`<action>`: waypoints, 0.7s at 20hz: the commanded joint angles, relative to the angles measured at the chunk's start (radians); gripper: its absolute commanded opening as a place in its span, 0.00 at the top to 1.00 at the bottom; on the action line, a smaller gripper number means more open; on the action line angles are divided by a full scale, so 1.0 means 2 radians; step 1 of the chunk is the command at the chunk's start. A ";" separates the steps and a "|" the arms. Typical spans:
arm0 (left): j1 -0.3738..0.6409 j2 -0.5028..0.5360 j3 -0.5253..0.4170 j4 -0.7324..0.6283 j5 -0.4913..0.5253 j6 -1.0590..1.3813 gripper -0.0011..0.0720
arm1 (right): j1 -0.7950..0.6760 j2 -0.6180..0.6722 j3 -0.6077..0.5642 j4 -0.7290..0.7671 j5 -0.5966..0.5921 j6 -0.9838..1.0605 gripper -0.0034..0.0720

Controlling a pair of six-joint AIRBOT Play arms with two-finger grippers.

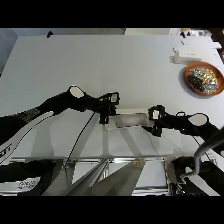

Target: Fold the box and place the chain.

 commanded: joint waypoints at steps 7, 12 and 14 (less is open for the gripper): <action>0.000 0.000 0.000 0.000 0.001 0.000 0.97 | -0.001 -0.069 0.016 -0.006 0.039 -0.025 0.03; 0.000 0.000 0.000 0.000 0.001 0.000 0.97 | -0.001 -0.070 0.016 -0.004 0.040 -0.038 0.04; 0.000 0.000 0.000 0.000 0.001 0.000 0.97 | -0.001 -0.071 0.016 -0.001 0.040 -0.038 0.05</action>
